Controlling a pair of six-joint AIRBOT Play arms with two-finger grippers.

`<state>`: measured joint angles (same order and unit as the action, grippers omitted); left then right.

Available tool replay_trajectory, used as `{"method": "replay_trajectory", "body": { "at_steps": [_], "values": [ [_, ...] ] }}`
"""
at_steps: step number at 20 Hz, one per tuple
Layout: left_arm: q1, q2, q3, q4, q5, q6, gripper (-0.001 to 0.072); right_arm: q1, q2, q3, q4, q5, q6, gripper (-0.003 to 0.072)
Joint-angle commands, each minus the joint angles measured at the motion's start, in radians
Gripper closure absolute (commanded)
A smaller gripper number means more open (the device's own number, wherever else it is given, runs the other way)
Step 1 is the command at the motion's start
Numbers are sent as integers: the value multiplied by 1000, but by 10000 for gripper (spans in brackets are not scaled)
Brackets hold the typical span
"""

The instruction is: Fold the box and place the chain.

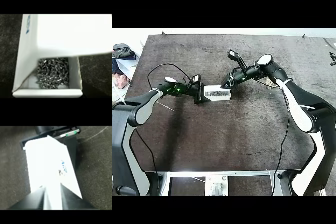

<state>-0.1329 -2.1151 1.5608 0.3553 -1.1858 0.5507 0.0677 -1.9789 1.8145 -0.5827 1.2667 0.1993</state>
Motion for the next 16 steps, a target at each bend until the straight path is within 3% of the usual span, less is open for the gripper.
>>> {"method": "replay_trajectory", "body": {
  "at_steps": [1,7,9,16],
  "values": [
    [1,0,1,0,0,0,434,15,-1,1,-27,-17,-47,404],
    [1,0,1,0,0,0,434,18,-2,1,-35,-17,-103,401],
    [1,0,1,0,0,0,433,18,-3,1,-35,-7,-126,289],
    [1,0,1,0,0,0,433,29,-17,0,-84,-53,-126,313]
  ]
}}
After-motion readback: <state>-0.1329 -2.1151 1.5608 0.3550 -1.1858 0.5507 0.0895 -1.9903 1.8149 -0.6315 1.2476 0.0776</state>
